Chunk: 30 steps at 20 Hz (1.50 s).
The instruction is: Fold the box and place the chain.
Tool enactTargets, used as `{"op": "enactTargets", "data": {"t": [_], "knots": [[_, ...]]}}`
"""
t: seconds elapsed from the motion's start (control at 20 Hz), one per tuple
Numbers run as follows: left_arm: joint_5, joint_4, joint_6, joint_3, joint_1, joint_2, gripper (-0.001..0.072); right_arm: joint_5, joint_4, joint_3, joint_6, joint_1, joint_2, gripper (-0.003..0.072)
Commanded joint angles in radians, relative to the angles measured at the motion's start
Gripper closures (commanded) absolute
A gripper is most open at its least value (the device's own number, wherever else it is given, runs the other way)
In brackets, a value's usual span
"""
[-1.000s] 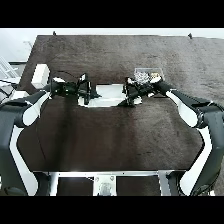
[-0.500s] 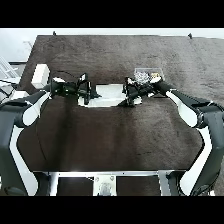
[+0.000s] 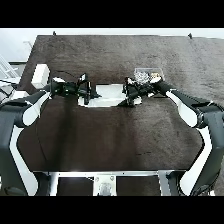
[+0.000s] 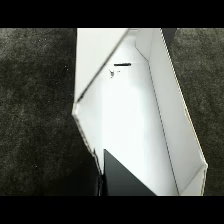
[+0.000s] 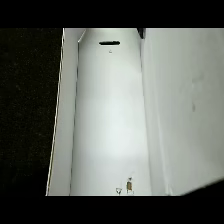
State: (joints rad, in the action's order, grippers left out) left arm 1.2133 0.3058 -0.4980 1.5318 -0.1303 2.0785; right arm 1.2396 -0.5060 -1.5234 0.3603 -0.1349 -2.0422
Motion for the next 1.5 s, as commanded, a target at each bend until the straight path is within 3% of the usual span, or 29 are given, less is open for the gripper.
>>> {"op": "enactTargets", "data": {"t": [0.0, 0.15, 0.2, 0.25, 0.75, 1.05, 1.25, 1.45], "knots": [[0.002, 0.0, 0.0, 0.0, 0.0, -0.001, 0.0687, 0.0, 0.0, 0.0, 0.0, 0.0, 0.0, 0.01], [0.002, -0.001, -0.001, 0.0, 0.0, -0.001, 0.0667, 0.0, 0.0, 0.0, 0.0, 0.0, 0.0, 0.01], [0.002, -0.003, 0.0, 0.0, 0.0, -0.002, 0.047, 0.0, 0.0, 0.0, 0.0, 0.0, 0.0, 0.01], [0.002, -0.006, 0.0, 0.0, 0.0, -0.003, 0.0418, 0.0, 0.0, 0.0, 0.0, 0.0, 0.0, 0.01], [-0.002, 0.036, 0.004, 0.009, 0.001, -0.071, 0.0416, 0.0, 0.0, 0.0, 0.0, 0.0, 0.0, 0.0099], [-0.017, 0.327, 0.153, 0.021, 0.002, -0.171, 0.0416, 0.0, 0.0, 0.0, 0.0, 0.0, 0.0, 0.01], [0.143, 0.306, 0.207, 0.061, 0.043, -0.183, 0.0416, 0.0, 0.0, 0.0, 0.0, 0.0, 0.0, 0.01], [0.3, 0.129, 0.21, 0.071, 0.132, -0.187, 0.0418, 0.0, 0.0, 0.0, 0.0, 0.0, 0.0, 0.01]]}}
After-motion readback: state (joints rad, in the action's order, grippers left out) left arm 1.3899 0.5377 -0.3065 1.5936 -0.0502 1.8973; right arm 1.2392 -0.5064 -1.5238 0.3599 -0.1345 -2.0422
